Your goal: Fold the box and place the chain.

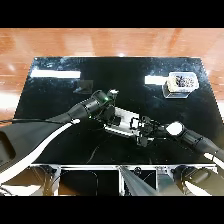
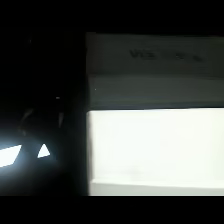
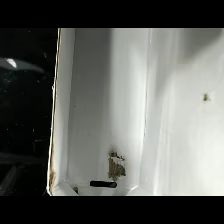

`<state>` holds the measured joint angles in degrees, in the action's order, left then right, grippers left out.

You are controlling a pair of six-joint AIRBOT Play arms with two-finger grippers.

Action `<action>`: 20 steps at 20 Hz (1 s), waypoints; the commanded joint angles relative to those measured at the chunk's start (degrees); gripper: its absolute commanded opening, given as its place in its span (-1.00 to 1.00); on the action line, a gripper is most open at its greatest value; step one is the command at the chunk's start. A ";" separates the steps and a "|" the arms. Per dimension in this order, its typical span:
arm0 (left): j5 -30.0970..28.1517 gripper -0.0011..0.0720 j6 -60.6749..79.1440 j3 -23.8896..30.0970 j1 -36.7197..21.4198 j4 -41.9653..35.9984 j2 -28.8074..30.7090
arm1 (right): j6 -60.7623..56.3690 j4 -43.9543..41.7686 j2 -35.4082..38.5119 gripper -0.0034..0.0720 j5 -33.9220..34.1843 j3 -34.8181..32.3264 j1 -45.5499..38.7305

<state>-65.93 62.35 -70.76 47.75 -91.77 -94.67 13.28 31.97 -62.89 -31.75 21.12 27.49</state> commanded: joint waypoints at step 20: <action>0.26 0.13 0.42 0.00 0.24 -1.97 -0.02 | 0.04 0.00 0.00 0.09 0.04 0.00 0.02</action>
<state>-64.99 62.92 -70.76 48.03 -93.86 -94.67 13.39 31.99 -62.89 -31.70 21.12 27.49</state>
